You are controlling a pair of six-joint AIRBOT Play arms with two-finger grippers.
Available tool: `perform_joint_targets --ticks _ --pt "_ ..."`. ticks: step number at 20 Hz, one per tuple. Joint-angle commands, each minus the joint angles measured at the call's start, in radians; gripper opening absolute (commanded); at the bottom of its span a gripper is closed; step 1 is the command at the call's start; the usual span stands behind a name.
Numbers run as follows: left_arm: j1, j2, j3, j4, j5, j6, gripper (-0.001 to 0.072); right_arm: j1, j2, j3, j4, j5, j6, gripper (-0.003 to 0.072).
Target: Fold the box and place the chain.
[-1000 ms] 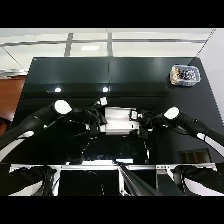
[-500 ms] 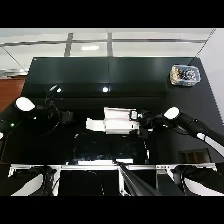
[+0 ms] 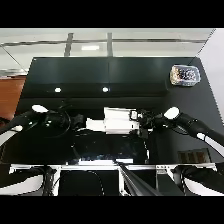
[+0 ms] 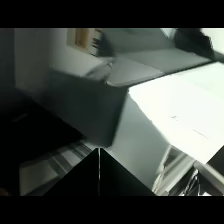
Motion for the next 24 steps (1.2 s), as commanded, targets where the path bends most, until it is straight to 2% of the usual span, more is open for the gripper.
perform_joint_targets --ticks 1,2,4,5,8,13,16,17,20,22,24 --pt "-0.092 -0.06 0.072 -0.045 -0.031 0.046 0.0026 0.0 0.0 0.0 0.0 0.0 0.0 0.046" --pt "-0.092 -0.06 0.098 -0.045 -0.057 0.07 0.0065 0.0 0.0 0.0 0.0 0.0 0.0 0.046" --pt "-0.074 -0.06 0.15 -0.021 -0.119 0.087 0.0479 0.0 0.0 0.0 0.0 0.0 0.0 0.046" --pt "-0.065 -0.06 0.174 -0.002 -0.142 0.078 0.057 0.0 0.0 0.0 0.0 0.0 0.0 0.046" --pt "-0.072 -0.061 0.217 0.004 -0.186 0.071 0.0573 0.0 -0.001 0.0 0.0 0.0 0.0 0.046" --pt "-0.158 -0.061 0.253 -0.003 -0.196 0.071 0.0571 0.0 0.0 0.0 0.0 0.0 0.0 0.046" --pt "-0.193 -0.062 0.277 -0.003 -0.192 0.042 0.0497 0.0 0.0 0.0 0.0 0.0 0.0 0.046" --pt "-0.202 -0.062 0.289 0.01 -0.19 0.016 0.0492 0.0 0.0 0.0 0.0 0.0 0.0 0.046" --pt "-0.242 -0.062 0.35 0.172 -0.156 -0.168 0.0483 0.0 0.0 0.0 0.0 0.0 0.0 0.046" --pt "-0.281 -0.062 0.393 0.232 -0.14 -0.243 0.0482 0.0 0.0 0.0 0.0 0.0 0.0 0.046" --pt "-0.323 -0.062 0.425 0.311 -0.113 -0.34 0.0417 0.0 0.0 0.0 0.0 0.0 0.0 0.046"
